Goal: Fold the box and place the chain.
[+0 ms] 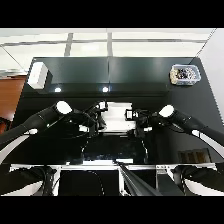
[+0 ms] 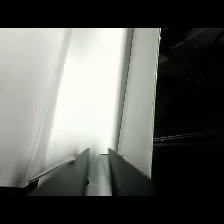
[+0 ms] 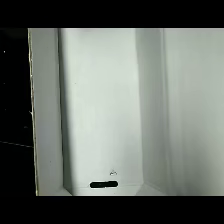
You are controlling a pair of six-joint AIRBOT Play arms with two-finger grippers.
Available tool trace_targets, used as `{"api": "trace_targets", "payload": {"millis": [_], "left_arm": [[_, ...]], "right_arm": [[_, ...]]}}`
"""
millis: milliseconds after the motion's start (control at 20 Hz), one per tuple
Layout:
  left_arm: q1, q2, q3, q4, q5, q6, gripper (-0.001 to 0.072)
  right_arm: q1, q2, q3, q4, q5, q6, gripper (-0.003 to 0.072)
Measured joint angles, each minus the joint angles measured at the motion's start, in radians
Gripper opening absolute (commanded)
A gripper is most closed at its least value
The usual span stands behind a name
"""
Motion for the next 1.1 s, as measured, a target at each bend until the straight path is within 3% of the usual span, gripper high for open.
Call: {"api": "trace_targets", "payload": {"millis": [50, 100, 150, 200, 250, 350, 450, 650, 800, 950, 1100], "left_arm": [[0.0, 0.0, 0.0, 0.0, 0.001, 0.0, 0.034], [0.0, 0.0, 0.0, 0.001, 0.0, 0.001, 0.0192], [-0.001, 0.0, 0.0, 0.006, -0.001, 0.004, 0.0177], [-0.001, 0.0, 0.0, 0.012, -0.006, 0.004, 0.0334], [-0.001, 0.0, 0.0, 0.018, -0.007, 0.004, 0.0399], [-0.001, 0.0, 0.001, 0.029, -0.009, 0.003, 0.0167], [0.003, 0.007, 0.001, 0.046, -0.016, -0.006, 0.0022], [0.047, 0.078, 0.004, 0.14, -0.046, -0.168, 0.0022], [0.122, 0.18, 0.003, 0.304, -0.078, -0.416, 0.0023], [0.24, 0.248, -0.013, 0.43, -0.106, -0.66, 0.0024], [0.391, 0.232, -0.042, 0.458, -0.156, -0.892, 0.0024]], "right_arm": [[0.0, 0.0, 0.0, 0.0, 0.0, 0.0, 0.0237], [0.0, 0.0, 0.0, -0.001, 0.0, 0.0, 0.0237], [0.0, 0.0, 0.0, -0.001, 0.0, 0.0, 0.0237], [0.0, 0.0, 0.0, 0.0, 0.0, 0.0, 0.0236], [0.0, 0.0, 0.0, 0.0, 0.0, -0.001, 0.0236], [0.0, 0.0, 0.0, -0.001, 0.001, -0.002, 0.0236], [0.0, 0.0, 0.0, 0.0, 0.0, 0.0, 0.0236], [0.0, 0.0, 0.0, 0.001, -0.001, 0.001, 0.0236], [0.0, 0.0, 0.0, 0.001, -0.002, 0.001, 0.0237], [0.0, 0.0, 0.0, 0.001, -0.002, 0.001, 0.0237], [0.0, 0.0, 0.0, 0.001, -0.002, 0.001, 0.0237]]}}
